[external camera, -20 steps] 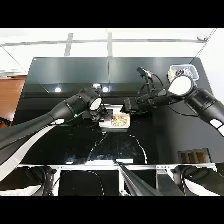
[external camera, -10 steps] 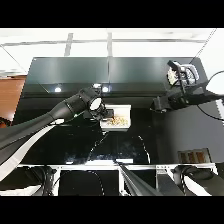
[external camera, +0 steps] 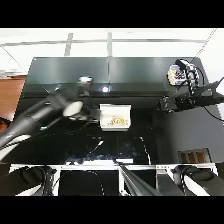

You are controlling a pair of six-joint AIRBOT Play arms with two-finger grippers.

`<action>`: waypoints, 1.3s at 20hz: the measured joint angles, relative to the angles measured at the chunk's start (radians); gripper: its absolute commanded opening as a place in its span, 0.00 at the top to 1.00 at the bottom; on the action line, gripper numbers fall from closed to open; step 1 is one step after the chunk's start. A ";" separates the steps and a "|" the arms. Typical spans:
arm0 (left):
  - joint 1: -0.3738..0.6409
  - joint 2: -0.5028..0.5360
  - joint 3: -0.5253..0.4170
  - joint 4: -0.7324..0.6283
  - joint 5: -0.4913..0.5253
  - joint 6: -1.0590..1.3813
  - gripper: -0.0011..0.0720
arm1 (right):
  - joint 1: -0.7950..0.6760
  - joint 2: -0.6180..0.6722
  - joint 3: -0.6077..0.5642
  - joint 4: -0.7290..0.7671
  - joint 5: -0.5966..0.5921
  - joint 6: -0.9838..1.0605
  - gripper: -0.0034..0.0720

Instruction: Fold the box and place the chain.

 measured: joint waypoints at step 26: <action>0.341 -0.179 -0.299 -1.060 0.391 2.363 0.02 | 0.000 0.001 -0.026 -0.001 -0.041 0.029 0.55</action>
